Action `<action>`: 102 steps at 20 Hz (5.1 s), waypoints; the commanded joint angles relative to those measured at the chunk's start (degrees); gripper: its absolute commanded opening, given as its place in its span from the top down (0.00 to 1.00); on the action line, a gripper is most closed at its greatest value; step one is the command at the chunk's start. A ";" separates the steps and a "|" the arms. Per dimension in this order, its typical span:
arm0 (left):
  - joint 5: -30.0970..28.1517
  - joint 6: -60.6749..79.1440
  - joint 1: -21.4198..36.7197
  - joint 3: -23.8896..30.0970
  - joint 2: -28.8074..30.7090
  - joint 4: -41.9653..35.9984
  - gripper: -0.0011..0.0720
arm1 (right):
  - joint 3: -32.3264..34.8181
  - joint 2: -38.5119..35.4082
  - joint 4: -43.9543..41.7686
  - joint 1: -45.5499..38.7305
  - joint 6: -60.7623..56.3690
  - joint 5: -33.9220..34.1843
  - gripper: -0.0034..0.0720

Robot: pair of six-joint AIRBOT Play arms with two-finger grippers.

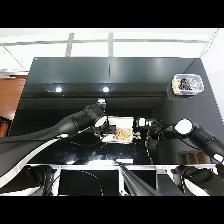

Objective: Fold the box and place the chain.

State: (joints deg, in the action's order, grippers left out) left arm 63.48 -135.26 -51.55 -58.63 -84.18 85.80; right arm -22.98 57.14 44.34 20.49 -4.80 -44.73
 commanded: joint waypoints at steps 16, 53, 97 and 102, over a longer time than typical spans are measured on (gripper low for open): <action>0.00 0.00 -0.02 -0.02 -0.02 0.02 0.94 | 0.09 2.89 -0.81 2.97 -0.15 5.09 0.13; 0.00 0.00 -0.02 -0.02 -0.02 0.02 0.94 | -7.56 -11.50 10.78 2.64 -24.96 -5.81 0.92; 12.24 28.02 11.85 3.82 25.14 8.35 0.39 | -21.79 -11.06 -4.48 -15.56 -45.81 -25.79 0.43; -7.15 49.42 31.15 24.74 37.77 -15.17 0.39 | -21.79 -11.04 -3.76 -15.67 -46.49 -25.46 0.43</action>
State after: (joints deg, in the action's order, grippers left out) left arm 66.89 -101.71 -29.63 -44.01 -52.40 86.13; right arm -44.75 46.13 40.03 4.86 -50.63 -70.41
